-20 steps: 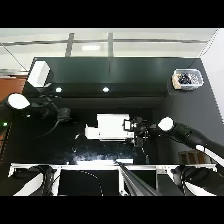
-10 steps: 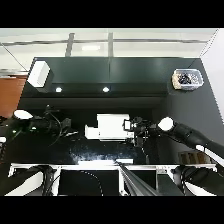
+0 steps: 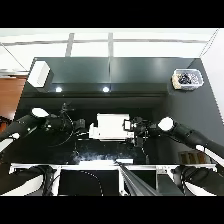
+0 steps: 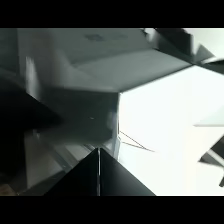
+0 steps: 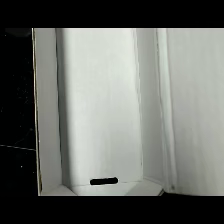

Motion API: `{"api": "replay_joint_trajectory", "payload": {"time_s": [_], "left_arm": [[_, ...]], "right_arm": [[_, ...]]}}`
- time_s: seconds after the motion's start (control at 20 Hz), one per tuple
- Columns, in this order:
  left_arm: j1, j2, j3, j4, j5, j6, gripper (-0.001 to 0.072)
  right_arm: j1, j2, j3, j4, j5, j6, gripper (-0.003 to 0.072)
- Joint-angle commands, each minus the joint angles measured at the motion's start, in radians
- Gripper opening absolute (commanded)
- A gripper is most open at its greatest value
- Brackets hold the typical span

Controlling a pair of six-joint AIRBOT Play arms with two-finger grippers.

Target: Fold the box and place the chain.

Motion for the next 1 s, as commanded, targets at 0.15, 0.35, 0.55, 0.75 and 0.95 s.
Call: {"api": "replay_joint_trajectory", "payload": {"time_s": [0.15,0.35,0.55,0.75,0.95], "left_arm": [[-0.007,-0.003,0.06,-0.009,-0.061,0.044,0.0412],[-0.01,-0.003,0.102,-0.007,-0.065,0.037,0.057],[-0.027,-0.003,0.106,-0.009,-0.07,0.037,0.057],[-0.113,-0.003,0.109,-0.006,-0.066,0.037,0.0556],[-0.166,-0.003,0.109,-0.006,-0.028,0.03,0.0527]], "right_arm": [[0.0,0.001,0.0,0.0,0.0,0.0,0.0173],[0.0,0.001,0.0,0.0,0.0,0.0,0.0173],[0.0,0.001,0.0,0.0,0.0,0.0,0.0173],[0.0,0.001,0.0,0.0,0.0,0.0,0.0173],[0.0,0.001,0.0,0.0,0.0,0.0,0.0173]]}}
